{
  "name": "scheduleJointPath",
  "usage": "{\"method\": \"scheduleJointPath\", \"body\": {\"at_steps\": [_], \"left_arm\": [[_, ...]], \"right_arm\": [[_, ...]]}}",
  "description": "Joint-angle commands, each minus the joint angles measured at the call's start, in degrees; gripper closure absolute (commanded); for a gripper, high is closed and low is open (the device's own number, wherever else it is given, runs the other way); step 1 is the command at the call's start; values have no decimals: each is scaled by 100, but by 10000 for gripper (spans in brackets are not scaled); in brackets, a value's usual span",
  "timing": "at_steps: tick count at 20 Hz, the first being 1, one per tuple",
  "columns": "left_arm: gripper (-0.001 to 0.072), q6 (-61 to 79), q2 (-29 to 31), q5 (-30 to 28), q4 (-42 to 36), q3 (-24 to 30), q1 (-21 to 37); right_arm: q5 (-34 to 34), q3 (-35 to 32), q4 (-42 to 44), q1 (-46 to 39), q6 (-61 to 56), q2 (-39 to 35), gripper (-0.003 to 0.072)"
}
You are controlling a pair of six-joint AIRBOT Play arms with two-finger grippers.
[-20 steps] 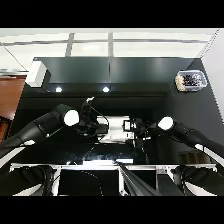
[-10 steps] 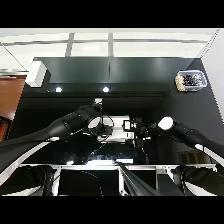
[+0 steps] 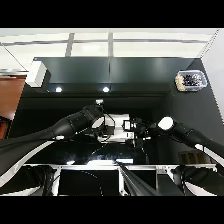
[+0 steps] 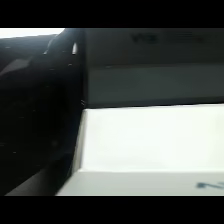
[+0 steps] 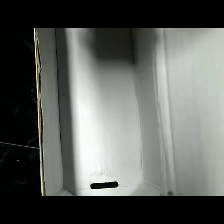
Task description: Fold the box and place the chain.
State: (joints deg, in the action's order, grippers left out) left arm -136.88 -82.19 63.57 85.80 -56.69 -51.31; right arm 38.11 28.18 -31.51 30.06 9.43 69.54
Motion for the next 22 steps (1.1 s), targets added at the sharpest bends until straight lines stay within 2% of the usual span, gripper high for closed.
{"method": "scheduleJointPath", "body": {"at_steps": [1,2,3,5,9,10,11,12,14,15,16,17,22], "left_arm": [[492,-98,-22,-79,-85,-9,-2],[500,-157,-22,-85,-70,-9,-2],[595,-155,-22,-79,-74,-9,-2],[685,-153,-22,-44,-74,-9,-2],[675,-153,-22,-37,-87,-9,-2],[536,-153,-22,-35,-85,-9,-2],[342,-153,-22,-28,-83,-9,-2],[295,-153,-22,-31,-83,-9,-2],[296,-153,-24,-44,-74,-9,-2],[351,-153,-24,-39,-52,-9,-2],[555,-151,-24,-39,-28,-9,-2],[686,-146,-22,-44,11,-9,-4],[684,-57,-22,-42,96,-9,-2]], "right_arm": [[2,0,0,4,0,2,317],[0,0,2,4,0,2,317],[0,0,0,4,0,2,317],[0,0,2,4,0,2,317],[0,0,2,4,0,2,317],[0,0,2,4,0,2,316],[0,0,0,4,0,2,317],[0,0,2,4,0,2,317],[0,0,2,4,0,2,317],[0,0,2,4,0,4,317],[0,0,2,4,0,2,317],[0,0,2,4,0,2,317],[22,0,-13,-9,-24,-4,314]]}}
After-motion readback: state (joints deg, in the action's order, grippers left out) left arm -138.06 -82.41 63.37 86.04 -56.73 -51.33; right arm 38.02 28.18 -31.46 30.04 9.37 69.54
